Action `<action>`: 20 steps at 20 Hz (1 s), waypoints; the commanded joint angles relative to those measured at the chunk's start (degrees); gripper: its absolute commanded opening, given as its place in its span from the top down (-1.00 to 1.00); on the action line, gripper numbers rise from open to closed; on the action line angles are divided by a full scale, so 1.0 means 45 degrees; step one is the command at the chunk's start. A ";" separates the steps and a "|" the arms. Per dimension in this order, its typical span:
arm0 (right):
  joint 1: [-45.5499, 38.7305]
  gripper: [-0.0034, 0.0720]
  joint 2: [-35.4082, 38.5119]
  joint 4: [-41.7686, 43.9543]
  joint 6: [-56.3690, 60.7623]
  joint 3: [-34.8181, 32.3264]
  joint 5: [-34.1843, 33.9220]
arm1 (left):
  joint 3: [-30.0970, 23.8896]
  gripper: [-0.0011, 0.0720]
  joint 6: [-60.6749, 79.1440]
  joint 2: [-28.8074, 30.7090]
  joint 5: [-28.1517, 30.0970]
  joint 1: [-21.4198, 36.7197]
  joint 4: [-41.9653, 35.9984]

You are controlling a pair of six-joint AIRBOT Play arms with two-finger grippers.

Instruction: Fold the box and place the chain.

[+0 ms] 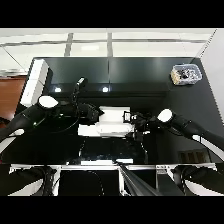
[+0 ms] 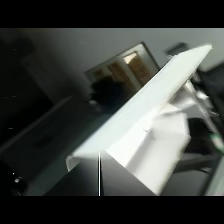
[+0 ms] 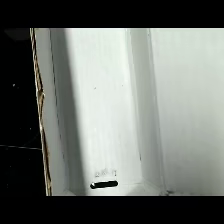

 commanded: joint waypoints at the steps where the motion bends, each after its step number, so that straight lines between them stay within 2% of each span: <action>1: 0.0010 -0.18 -0.0010 0.0005 0.0000 -0.0005 0.0005 | 0.0000 0.90 -0.0015 -0.1209 0.0073 -0.0015 -0.0039; 6: 0.0010 -0.18 -0.0010 0.0005 0.0000 -0.0005 0.0005 | 0.0000 0.90 -0.0015 -0.2064 -0.0699 -0.0034 -0.0053; 12: 0.0010 -0.18 -0.0010 0.0005 0.0000 -0.0005 0.0005 | 0.0141 0.90 -0.0015 -0.1758 -0.1355 0.0257 0.0117; 15: 0.0005 -0.18 -0.0010 0.0005 0.0000 -0.0005 0.0005 | 0.0262 0.90 -0.0058 -0.0486 -0.2025 0.1180 0.0544; 20: 0.0010 -0.18 -0.0010 0.0005 0.0000 -0.0005 0.0010 | 0.0262 0.90 -0.0058 0.2837 -0.3502 0.3721 0.1515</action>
